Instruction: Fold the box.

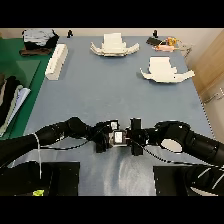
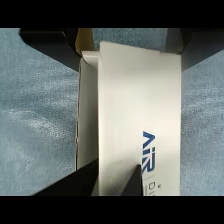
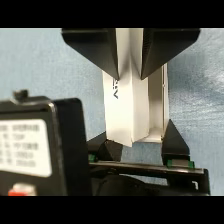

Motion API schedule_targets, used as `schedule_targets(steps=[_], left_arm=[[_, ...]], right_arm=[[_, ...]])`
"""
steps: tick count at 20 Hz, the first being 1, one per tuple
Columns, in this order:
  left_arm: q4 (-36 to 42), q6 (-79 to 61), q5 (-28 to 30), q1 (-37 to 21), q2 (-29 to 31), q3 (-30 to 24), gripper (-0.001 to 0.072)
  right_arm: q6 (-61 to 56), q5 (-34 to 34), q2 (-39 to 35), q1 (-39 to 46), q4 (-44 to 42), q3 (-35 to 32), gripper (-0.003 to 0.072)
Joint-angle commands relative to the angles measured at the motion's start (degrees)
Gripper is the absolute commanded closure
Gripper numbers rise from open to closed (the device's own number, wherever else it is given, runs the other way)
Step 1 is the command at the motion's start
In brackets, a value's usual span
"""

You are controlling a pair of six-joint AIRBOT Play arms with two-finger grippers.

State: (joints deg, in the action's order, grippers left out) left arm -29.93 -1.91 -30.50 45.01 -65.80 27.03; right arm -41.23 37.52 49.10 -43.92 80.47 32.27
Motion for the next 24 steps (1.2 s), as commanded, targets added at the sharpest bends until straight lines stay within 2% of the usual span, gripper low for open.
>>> schedule_targets(steps=[1,3,5,14,15,16,17,18,21,22,24], left_arm=[[-0.04,-0.02,-0.02,0.00,0.02,-0.02,0.0241],[-0.04,-0.02,0.00,0.00,0.02,-0.02,0.0241],[-0.04,-0.02,-0.02,0.00,0.02,-0.02,0.0241],[-0.04,-0.02,0.00,0.00,0.02,0.00,0.0241],[-0.04,-0.02,-0.02,0.00,0.02,-0.02,0.0241],[-0.04,-0.02,-0.02,0.00,0.02,-0.02,0.0241],[-0.04,-0.02,-0.02,0.00,0.02,-0.02,0.0241],[-0.04,-0.02,0.00,0.00,0.02,0.00,0.0241],[-0.07,-0.02,-0.02,0.00,0.02,-0.02,0.0241],[-0.04,-0.02,-0.02,0.00,0.02,-0.02,0.0240],[-0.07,-0.02,-0.02,0.00,0.02,-0.02,0.0241]], right_arm=[[-0.11,2.16,0.28,-0.02,-2.71,-0.04,0.0495],[-0.09,3.10,0.28,-0.02,-4.13,-0.04,0.0495],[-0.09,3.50,0.22,-0.02,-4.46,-0.04,0.0443],[-0.11,3.63,-1.53,-0.02,-4.46,-0.02,0.0442],[-0.11,3.65,-2.45,-0.02,-4.42,-0.02,0.0428],[-0.26,3.65,-3.48,0.02,-4.42,-0.02,0.0282],[-0.90,3.74,-4.57,0.02,-4.35,-0.02,0.0271],[-2.36,3.82,-5.64,0.04,-3.93,-0.02,0.0301],[-9.38,4.02,-7.93,1.55,-1.53,-0.04,0.0651],[-9.84,4.00,-8.07,2.60,-1.79,-0.11,0.0681],[-9.88,4.00,-7.87,4.07,-1.92,-0.44,0.0682]])
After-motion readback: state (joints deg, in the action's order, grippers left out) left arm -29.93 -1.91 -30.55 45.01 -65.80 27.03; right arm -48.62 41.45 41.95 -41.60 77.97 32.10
